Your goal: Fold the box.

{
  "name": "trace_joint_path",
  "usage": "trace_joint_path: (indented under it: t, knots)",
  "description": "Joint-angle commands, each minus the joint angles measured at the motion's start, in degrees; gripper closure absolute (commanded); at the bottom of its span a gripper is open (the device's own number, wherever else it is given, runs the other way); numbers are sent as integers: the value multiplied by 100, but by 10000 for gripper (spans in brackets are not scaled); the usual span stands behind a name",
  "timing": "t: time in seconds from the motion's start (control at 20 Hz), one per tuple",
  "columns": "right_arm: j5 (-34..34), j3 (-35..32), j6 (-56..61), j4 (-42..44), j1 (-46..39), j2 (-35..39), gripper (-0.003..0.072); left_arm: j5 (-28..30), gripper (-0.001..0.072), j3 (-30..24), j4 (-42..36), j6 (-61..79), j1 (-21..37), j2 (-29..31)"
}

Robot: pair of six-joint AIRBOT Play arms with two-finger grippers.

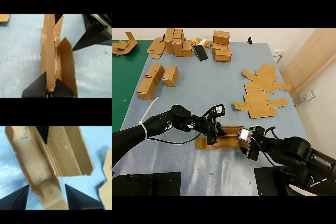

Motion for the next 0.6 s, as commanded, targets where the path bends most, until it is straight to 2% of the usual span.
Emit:
trace_joint_path:
  t: [0.0, 0.1, 0.2, 0.55]
  knots:
    - [289, -24, -3053, 2527, -1233, -289, -30, 0, 697, 7, 0, 2, 0, -2]
    - [151, 0, -4334, 3460, -1716, -586, -30, 0, 696, 7, 0, 2, 0, -2]
    - [-46, 116, -5042, 3930, -2020, -984, -30, 0, 696, 7, 0, 2, 0, -2]
    - [-546, 522, -5663, 3974, -2203, -2210, -29, 0, 696, 7, 0, 2, 0, -2]
